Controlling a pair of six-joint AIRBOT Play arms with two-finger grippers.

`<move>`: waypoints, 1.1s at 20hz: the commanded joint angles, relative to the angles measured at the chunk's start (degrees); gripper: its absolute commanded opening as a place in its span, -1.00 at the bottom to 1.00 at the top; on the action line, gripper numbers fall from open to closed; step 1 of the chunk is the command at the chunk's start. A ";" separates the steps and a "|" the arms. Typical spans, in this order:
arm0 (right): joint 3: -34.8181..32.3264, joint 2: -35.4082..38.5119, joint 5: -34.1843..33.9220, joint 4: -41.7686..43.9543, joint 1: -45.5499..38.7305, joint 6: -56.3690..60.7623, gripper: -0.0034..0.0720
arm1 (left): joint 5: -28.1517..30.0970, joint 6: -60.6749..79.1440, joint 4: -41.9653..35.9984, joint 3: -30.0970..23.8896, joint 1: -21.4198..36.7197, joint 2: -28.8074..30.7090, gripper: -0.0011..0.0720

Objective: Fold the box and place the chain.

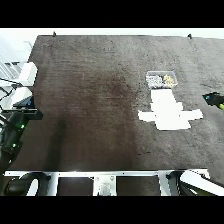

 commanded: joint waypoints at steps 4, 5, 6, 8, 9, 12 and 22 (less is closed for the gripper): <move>24.46 -17.81 26.60 -17.70 -2.86 10.23 0.43 | 0.02 0.00 0.00 0.02 0.02 0.04 -0.91; 27.54 -20.59 28.44 -18.16 -2.82 10.58 0.44 | 0.02 0.00 0.00 0.02 0.02 0.04 -0.91; 30.01 -22.71 29.35 -18.49 -2.82 10.58 0.52 | 0.04 0.00 0.00 0.02 0.02 0.04 -0.91; 34.01 -26.14 31.34 -19.43 -2.84 10.47 0.54 | 0.02 0.00 0.00 0.02 0.02 0.04 -0.91; 35.43 -27.67 33.18 -19.50 -2.86 9.46 0.54 | 0.04 0.00 0.00 0.02 0.02 0.04 -0.91; 36.92 -31.89 37.22 -19.58 -2.49 7.39 0.54 | 0.04 0.00 0.00 0.02 0.02 0.04 -0.91; 36.83 -38.58 43.19 -15.85 -0.63 5.31 0.50 | 0.02 0.00 0.00 0.02 0.02 0.04 -0.91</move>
